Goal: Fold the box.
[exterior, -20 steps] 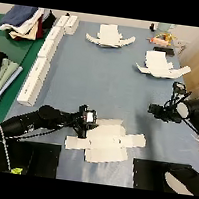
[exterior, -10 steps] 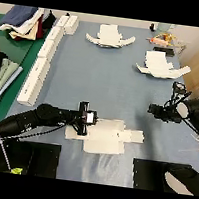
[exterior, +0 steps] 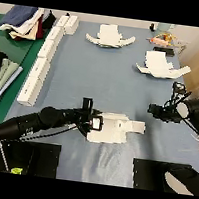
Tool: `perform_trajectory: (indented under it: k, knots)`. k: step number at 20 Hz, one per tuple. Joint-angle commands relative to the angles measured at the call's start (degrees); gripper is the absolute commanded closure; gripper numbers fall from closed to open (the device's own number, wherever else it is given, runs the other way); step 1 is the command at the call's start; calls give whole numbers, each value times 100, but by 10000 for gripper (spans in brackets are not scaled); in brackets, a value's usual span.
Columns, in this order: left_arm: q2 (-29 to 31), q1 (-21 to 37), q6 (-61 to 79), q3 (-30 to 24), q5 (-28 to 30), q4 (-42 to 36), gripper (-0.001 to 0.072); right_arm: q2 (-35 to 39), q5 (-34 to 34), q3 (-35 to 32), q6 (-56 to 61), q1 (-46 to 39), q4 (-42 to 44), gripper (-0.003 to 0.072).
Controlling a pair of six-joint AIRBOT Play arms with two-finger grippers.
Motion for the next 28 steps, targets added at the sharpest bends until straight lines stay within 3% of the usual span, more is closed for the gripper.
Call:
perform_trajectory:
  k: [1, 3, 12, 15, 21, 24, 28]
  knots:
    - [2, -848, -584, -205, 986, -2, 701, -2, -63, 2, 2, 0, 2, 525]
    - [2, -1102, -817, -352, 1193, 4, 700, -2, -142, 2, 2, 0, 0, 525]
    - [-9, -1029, -2658, -540, 586, -9, 694, -2, -192, 2, 2, 0, 7, 525]
    - [-7, -520, -2743, -538, -428, -9, 695, -2, -192, 2, 2, 0, 9, 525]
    - [2, 1158, -2524, -256, -2662, 22, 695, -2, -195, 2, 0, 0, 26, 525]
    - [-15, 1633, -2389, -205, -3150, 203, 695, -2, -192, 2, 0, 0, 35, 525]
    - [-46, 1768, -2218, -140, -3322, 278, 694, -2, -201, 2, 0, 0, 48, 525]
